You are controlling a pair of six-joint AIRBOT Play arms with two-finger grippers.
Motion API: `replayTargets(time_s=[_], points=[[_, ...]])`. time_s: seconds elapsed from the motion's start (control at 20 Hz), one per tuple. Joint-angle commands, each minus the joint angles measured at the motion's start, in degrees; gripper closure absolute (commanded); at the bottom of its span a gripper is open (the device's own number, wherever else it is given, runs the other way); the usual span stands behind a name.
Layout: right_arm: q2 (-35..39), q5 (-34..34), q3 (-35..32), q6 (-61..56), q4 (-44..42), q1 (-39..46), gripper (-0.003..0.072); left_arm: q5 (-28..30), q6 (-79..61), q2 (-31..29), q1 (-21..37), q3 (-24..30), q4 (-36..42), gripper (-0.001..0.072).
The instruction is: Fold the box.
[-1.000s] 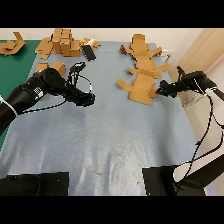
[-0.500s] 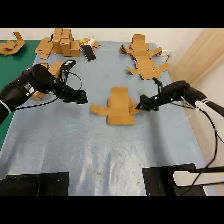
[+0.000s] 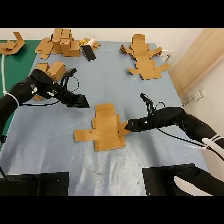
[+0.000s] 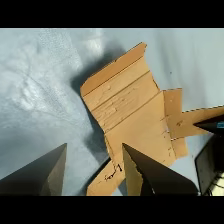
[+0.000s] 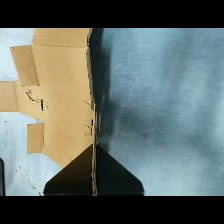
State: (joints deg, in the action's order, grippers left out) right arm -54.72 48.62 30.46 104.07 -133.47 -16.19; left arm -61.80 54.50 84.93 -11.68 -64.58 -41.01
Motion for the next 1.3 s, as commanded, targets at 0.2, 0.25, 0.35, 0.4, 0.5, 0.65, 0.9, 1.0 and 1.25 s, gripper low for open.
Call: replayTargets(time_s=[0.2,0.25,0.35,0.4,0.5,0.65,0.9,1.0,1.25], points=[[3.82,-1.90,-2.34,3.72,1.36,-2.51,0.0685,-6.93,-5.38,6.47,0.24,1.51,4.90,0.0192],[3.82,-2.19,-2.67,4.68,1.33,-2.51,0.0685,-6.38,-6.69,6.54,0.24,2.47,6.45,0.0192],[3.63,-3.13,-3.23,5.55,1.16,-2.51,0.0685,-6.08,-10.84,6.58,0.22,4.70,11.54,0.0192],[3.63,-3.82,-3.54,6.69,0.17,-2.51,0.0685,-6.10,-12.72,6.67,0.22,5.66,13.94,0.0192],[3.63,-6.78,-4.44,9.27,-3.13,-2.51,0.0686,-5.84,-14.56,6.78,0.22,6.88,15.63,0.0192],[3.61,-8.24,-6.36,11.65,-6.78,-2.51,0.0689,-5.73,-15.58,6.80,0.24,7.82,15.80,0.0192],[3.61,-7.63,-10.03,18.60,-16.81,-2.51,0.0689,-4.07,-20.63,6.82,0.24,8.24,20.72,0.0192],[3.61,-7.39,-10.05,19.04,-17.68,-2.51,0.0689,-3.06,-21.22,6.88,0.22,8.24,21.53,0.0192],[3.58,-7.17,-10.05,19.41,-18.43,-2.51,0.0689,-4.76,-23.71,8.24,-0.68,8.26,21.99,0.0193]])
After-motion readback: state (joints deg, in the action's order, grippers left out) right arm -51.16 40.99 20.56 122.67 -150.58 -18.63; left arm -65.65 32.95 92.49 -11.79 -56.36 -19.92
